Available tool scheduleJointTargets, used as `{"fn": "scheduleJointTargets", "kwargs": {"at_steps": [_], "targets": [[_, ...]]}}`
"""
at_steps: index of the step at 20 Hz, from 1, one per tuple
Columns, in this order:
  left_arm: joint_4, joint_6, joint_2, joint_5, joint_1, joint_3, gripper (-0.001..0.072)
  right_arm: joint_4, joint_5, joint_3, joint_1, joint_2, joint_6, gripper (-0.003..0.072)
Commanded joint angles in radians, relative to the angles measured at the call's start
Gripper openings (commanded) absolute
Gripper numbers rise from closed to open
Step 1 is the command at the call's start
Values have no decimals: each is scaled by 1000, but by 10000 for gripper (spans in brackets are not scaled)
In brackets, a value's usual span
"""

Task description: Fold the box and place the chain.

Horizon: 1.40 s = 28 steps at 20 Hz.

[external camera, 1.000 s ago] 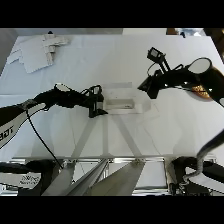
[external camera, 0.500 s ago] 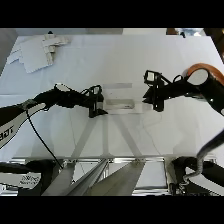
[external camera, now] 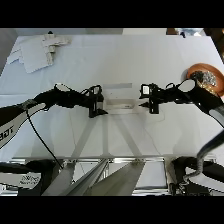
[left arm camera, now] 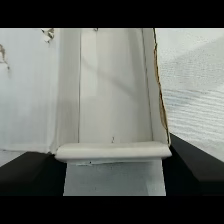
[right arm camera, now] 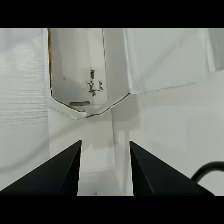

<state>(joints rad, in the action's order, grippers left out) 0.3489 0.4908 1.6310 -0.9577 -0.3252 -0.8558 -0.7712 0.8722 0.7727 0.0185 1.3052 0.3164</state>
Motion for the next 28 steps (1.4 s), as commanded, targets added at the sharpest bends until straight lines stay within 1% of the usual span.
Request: {"fn": "scheduleJointTargets", "kwargs": {"at_steps": [1,7,10,12,17,20,21,23,24,26,27,28], "targets": [[0,0,0,0,0,0,91,51,-20,-3,-1,61,80,339],[0,0,0,0,0,0,91,131,-27,-3,-38,82,138,338],[0,0,0,0,0,0,91,143,-35,-3,-61,82,138,322],[0,0,0,0,0,0,91,144,-36,-3,-74,82,138,217],[0,0,0,0,0,0,91,144,-36,-3,-105,82,138,211],[0,0,0,0,0,0,91,159,-37,-3,-106,82,138,65],[0,0,0,0,0,0,91,158,-39,-3,-106,82,138,32],[0,0,0,0,0,0,91,159,-50,-3,-106,82,138,39],[0,0,0,0,0,0,91,159,-53,-3,-106,83,138,73],[0,0,0,0,0,0,91,159,-53,-3,-106,86,138,255],[0,0,0,0,0,0,91,158,-53,-3,-106,86,137,275],[0,0,0,0,0,0,91,158,-53,-3,-106,86,137,275]]}}
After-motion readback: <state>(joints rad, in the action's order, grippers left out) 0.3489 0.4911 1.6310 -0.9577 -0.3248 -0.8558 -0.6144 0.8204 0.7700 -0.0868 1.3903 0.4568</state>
